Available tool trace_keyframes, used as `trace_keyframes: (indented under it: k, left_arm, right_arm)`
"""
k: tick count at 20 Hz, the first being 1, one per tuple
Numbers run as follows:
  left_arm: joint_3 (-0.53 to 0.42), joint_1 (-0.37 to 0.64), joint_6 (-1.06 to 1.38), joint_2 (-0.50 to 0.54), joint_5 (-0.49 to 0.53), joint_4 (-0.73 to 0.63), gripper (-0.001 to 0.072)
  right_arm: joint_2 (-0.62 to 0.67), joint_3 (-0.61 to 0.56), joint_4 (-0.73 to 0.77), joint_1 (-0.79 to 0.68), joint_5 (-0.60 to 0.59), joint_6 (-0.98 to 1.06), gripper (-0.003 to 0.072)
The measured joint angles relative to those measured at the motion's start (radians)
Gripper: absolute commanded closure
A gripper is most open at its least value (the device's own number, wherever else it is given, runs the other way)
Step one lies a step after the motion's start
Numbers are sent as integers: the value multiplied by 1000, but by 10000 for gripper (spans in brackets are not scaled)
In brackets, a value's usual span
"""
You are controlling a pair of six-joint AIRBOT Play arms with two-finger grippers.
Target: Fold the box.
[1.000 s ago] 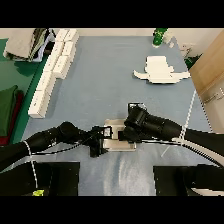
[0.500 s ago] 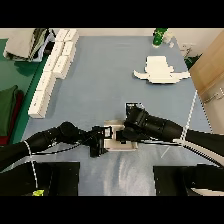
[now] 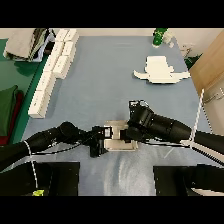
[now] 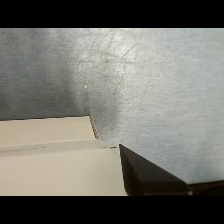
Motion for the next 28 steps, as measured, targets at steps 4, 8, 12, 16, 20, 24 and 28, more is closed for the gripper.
trace_keyframes:
  k: [4,8,12,16,20,24,28]
  left_arm:
    - [0,0,0,0,0,0,106]
    - [0,0,0,0,0,0,106]
    - [0,0,0,0,0,0,107]
    - [0,0,0,0,0,0,106]
    - [0,0,0,0,0,0,106]
    - [0,0,0,0,0,0,106]
    - [0,0,-1,0,0,0,107]
  right_arm:
    - [6,0,7,0,-5,-26,203]
    - [8,0,17,0,-7,-47,204]
    - [8,0,21,0,-7,-55,204]
    - [8,0,29,0,-7,-58,205]
    - [8,0,32,0,-7,-64,204]
    - [7,0,36,0,-6,-65,204]
    - [6,0,36,0,11,-65,205]
